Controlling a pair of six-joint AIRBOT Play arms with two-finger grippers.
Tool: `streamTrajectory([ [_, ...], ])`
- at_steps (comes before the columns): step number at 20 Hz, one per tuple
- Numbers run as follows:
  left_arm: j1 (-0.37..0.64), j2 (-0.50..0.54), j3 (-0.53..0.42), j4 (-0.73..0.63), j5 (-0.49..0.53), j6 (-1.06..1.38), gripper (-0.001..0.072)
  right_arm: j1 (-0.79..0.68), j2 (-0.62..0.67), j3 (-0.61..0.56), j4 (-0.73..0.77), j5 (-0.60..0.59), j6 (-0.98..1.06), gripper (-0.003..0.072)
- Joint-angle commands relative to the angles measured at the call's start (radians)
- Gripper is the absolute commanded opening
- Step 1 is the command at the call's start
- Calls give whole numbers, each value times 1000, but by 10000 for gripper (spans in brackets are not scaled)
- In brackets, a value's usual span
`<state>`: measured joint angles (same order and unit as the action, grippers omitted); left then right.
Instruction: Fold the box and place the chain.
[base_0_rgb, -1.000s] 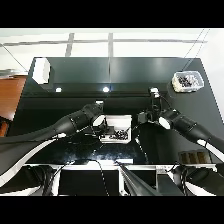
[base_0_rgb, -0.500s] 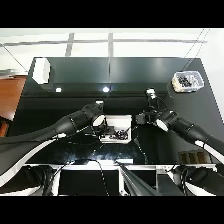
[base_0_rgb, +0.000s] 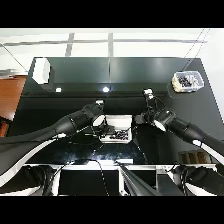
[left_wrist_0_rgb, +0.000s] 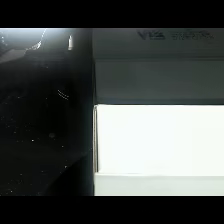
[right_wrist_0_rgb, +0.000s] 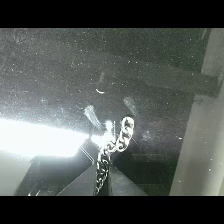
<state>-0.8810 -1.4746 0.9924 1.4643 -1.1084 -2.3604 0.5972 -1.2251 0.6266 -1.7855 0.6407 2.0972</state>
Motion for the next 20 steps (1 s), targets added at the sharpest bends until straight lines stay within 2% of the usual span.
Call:
streamTrajectory([
  [1,0,0,0,1,1,0,32,1,2,15,-5,28,-8,21],
  [5,0,0,0,0,0,0,32,1,71,72,6,102,-92,20],
  [9,0,0,0,0,0,0,32,0,247,153,92,192,-237,19],
  [11,0,0,0,0,0,0,33,-5,339,212,123,287,-281,19],
  [14,0,0,0,0,1,0,32,-44,457,293,309,449,-387,19],
  [16,0,0,0,0,2,0,33,-77,504,316,419,509,-421,19],
  [18,0,0,0,0,4,0,33,-84,514,317,581,515,-475,19],
  [20,0,0,0,0,3,0,33,-84,512,317,813,467,-576,20],
])
